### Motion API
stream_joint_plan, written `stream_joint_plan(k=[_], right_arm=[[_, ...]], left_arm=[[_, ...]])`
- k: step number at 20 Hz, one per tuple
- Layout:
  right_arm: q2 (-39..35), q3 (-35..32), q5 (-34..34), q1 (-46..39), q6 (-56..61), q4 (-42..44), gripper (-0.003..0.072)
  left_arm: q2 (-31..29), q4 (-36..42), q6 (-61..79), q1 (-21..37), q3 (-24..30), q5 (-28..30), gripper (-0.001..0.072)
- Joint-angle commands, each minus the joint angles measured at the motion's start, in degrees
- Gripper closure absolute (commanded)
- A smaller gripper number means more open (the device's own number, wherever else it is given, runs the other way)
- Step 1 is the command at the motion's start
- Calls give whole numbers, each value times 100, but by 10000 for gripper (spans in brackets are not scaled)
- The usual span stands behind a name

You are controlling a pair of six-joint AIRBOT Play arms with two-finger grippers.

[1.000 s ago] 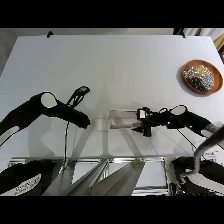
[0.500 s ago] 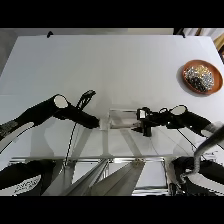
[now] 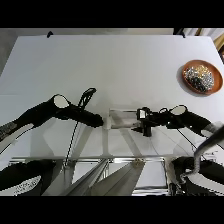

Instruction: Fold the box and place the chain.

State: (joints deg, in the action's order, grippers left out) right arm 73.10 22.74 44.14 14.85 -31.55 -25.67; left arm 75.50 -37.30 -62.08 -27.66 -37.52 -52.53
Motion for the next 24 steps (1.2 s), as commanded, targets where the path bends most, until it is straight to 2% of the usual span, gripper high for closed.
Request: stream_joint_plan(k=[1,4,10,13,19,21,24], right_arm=[[-2,-2,0,2,2,0,288],[-2,-2,0,2,2,0,288],[-2,-2,2,2,2,0,288],[-2,-2,2,2,2,0,288],[-2,-2,0,2,2,0,288],[-2,-2,2,2,2,0,288],[-2,-2,2,2,2,0,288]], left_arm=[[-48,254,83,-138,-2,94,534],[-50,258,79,-210,-2,138,435],[-356,258,79,-210,-2,385,424],[-391,258,79,-295,-4,426,307],[-391,275,33,-553,-13,599,292],[-389,267,-24,-649,-13,664,190],[-389,-127,-839,-820,-68,984,188]])
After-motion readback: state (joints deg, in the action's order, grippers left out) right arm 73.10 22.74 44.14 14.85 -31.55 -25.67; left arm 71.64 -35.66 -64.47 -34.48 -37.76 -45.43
